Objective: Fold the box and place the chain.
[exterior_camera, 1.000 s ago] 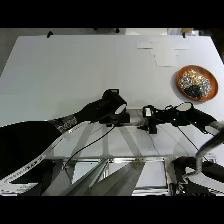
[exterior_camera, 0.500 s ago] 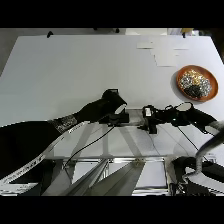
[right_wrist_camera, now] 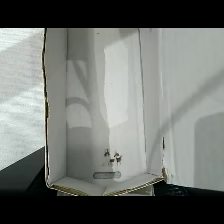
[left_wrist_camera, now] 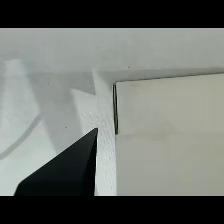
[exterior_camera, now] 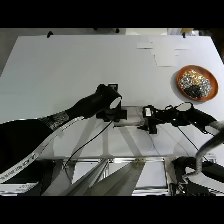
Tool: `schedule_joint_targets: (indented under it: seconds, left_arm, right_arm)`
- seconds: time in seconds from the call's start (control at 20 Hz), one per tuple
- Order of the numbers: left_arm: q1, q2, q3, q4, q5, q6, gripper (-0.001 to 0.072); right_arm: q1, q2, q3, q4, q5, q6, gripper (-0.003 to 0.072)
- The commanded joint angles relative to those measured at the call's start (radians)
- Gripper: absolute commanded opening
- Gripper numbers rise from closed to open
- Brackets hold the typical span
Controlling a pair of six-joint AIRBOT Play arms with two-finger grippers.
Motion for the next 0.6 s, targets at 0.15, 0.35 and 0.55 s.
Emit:
schedule_joint_targets:
  seconds: [0.15, 0.35, 0.55]
  left_arm:
    - [0.013, -0.058, 0.0, -0.084, 0.0, 0.084, 0.0195]
    - [0.013, -0.064, 0.001, -0.084, 0.009, 0.079, 0.0001]
    - [0.013, -0.064, 0.001, -0.084, 0.019, 0.076, 0.0054]
  right_arm:
    - [0.001, 0.0, 0.0, 0.0, 0.0, 0.0, 0.0459]
    - [0.001, 0.0, 0.0, 0.0, 0.0, 0.0, 0.0459]
    - [0.0, 0.0, 0.0, 0.0, 0.0, 0.0, 0.0459]
